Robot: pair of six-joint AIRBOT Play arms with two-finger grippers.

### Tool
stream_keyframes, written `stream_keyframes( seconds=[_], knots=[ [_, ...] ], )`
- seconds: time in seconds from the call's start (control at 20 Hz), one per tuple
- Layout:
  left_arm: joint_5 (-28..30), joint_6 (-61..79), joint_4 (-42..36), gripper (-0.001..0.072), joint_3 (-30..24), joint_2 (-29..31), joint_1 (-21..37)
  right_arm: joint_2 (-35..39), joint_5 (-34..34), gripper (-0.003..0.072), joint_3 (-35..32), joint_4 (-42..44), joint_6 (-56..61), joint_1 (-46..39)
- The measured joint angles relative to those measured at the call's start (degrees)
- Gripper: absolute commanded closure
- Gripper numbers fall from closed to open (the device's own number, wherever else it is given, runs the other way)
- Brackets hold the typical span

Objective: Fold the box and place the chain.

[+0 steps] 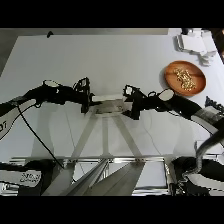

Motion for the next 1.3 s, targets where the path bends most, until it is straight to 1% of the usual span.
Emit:
stream_keyframes(
  seconds=[0.25,0.5,0.75,0.8,0.85,1.05,1.1,1.3],
  knots=[
    [0.0,0.0,0.0,0.0696,0.0,0.0,0.0,-3.8,4.3,-0.0018,3.7,1.5,-7.4,-1.9],
    [0.0,0.0,0.0,0.0696,0.0,0.0,0.0,-8.8,7.9,0.0001,5.5,3.0,-13.0,-2.4],
    [0.0,0.0,0.0,0.0696,0.0,0.0,0.0,-12.9,10.8,0.0024,6.2,10.4,-19.4,-2.4],
    [0.0,0.0,0.0,0.0696,0.0,0.0,0.0,-13.2,11.0,0.0063,6.2,11.0,-20.0,-2.4],
    [-0.1,0.0,0.0,0.0696,0.0,0.0,0.0,-13.5,11.4,0.0085,6.3,11.4,-20.3,-2.4],
    [-0.1,0.0,0.1,0.0696,0.0,0.0,0.0,-13.9,11.7,0.0094,6.3,11.1,-19.0,-2.0],
    [-0.1,0.1,0.0,0.0696,0.0,0.0,0.0,-14.0,11.7,0.015,6.4,10.8,-18.3,-1.9],
    [-0.1,0.1,0.0,0.0696,0.0,0.0,0.0,-14.1,11.9,0.0145,6.4,9.8,-16.3,-1.8]
  ],
)
